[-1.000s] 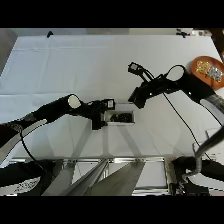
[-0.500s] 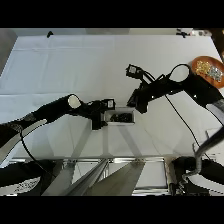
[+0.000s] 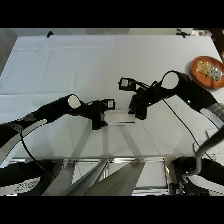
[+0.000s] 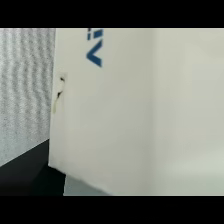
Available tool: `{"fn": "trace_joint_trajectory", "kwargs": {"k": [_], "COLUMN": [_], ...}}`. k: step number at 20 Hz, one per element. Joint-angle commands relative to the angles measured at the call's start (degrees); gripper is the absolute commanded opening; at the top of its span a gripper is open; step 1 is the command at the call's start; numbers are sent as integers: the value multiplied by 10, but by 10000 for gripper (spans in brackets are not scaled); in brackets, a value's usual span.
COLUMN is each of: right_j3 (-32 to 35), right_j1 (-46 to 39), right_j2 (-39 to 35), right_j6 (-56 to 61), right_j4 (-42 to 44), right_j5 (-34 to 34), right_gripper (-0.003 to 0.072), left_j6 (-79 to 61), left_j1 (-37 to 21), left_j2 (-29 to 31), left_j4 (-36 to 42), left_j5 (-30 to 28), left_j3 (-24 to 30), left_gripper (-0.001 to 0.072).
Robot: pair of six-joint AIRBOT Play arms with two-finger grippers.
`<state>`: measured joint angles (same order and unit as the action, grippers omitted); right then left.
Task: Fold the box and place the chain.
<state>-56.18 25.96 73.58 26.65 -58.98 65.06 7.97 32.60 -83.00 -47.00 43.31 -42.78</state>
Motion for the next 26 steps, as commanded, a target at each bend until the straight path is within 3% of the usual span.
{"fn": "trace_joint_trajectory", "kwargs": {"k": [1,8,14,17,26], "right_j3": [20,61,68,91,94], "right_j1": [26,58,68,88,109], "right_j2": [-3,-40,-77,-77,-77], "right_j6": [19,36,66,66,173], "right_j4": [-34,-42,-42,-44,-138], "right_j5": [0,-56,-17,-42,-131], "right_gripper": [249,218,220,281,277], "left_j6": [0,0,0,0,0], "left_j1": [0,0,0,0,0], "left_j2": [0,0,0,0,0], "left_j4": [0,0,0,0,0], "left_j5": [0,0,0,0,0], "left_j3": [0,0,0,0,0], "left_gripper": [135,135,135,135,135]}}
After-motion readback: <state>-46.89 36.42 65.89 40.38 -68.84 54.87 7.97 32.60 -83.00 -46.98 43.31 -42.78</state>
